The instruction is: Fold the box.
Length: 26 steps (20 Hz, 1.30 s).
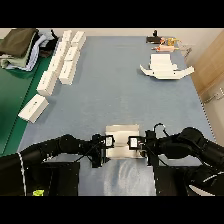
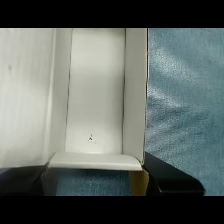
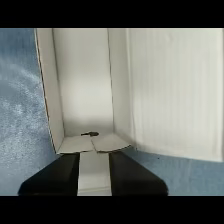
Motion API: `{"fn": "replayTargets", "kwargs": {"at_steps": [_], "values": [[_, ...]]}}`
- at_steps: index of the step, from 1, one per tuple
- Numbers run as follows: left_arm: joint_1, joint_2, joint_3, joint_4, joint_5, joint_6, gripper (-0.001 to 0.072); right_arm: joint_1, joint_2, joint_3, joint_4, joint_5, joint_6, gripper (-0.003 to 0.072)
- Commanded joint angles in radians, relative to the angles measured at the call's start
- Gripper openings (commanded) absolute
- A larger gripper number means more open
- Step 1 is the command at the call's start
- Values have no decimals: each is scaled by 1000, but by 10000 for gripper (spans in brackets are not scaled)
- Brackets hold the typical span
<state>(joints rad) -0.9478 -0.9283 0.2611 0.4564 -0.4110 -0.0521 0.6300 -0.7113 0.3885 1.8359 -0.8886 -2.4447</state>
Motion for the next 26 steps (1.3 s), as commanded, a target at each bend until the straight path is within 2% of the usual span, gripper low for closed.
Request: {"fn": "replayTargets", "kwargs": {"at_steps": [1,7,8,10,11,18,19,20,21,22,23,26], "values": [[0,-1,1,0,0,0,461,14,0,-3,27,29,-10,192],[0,-1,1,0,0,0,461,21,-31,-3,39,71,-10,193],[0,-1,1,0,0,0,461,21,-43,-3,50,71,-12,235],[0,-1,1,0,0,0,461,21,-56,-3,81,72,-42,518],[0,-1,1,0,0,0,461,21,-58,-3,87,74,-63,552],[0,-1,1,0,0,0,461,20,-47,-1,75,31,-41,546],[0,-1,1,0,0,0,461,20,-38,2,59,-5,-9,491],[0,-1,1,0,0,0,461,20,-23,9,23,-48,53,306],[0,-1,1,0,0,0,461,20,-7,22,-35,-83,160,154],[0,-1,1,0,0,0,461,19,11,39,-120,-120,293,42],[0,-1,1,0,0,0,461,19,28,60,-202,-166,397,3],[0,-1,1,0,0,0,461,11,84,127,-424,-332,673,2]]}}
